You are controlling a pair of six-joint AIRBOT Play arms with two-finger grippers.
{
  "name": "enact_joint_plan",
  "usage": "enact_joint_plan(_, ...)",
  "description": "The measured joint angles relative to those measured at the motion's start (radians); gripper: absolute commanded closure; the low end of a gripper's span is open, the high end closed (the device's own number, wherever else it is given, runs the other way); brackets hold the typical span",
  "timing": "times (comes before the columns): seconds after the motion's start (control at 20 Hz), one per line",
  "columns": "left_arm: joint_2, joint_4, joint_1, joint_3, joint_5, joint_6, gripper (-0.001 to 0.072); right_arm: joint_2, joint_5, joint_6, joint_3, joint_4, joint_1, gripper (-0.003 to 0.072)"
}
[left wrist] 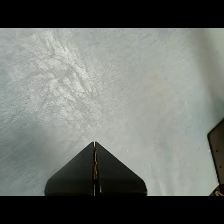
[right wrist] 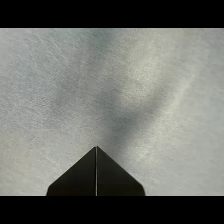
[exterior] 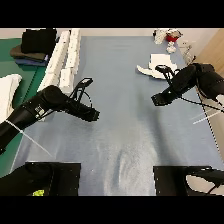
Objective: Fold the box.
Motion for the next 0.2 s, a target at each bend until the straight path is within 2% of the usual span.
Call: enact_joint_plan(0.2,0.001,0.004,-0.043,-0.020,0.046,-0.012,0.0696,0.000,0.000,0.000,0.000,0.000,0.000,0.0683)
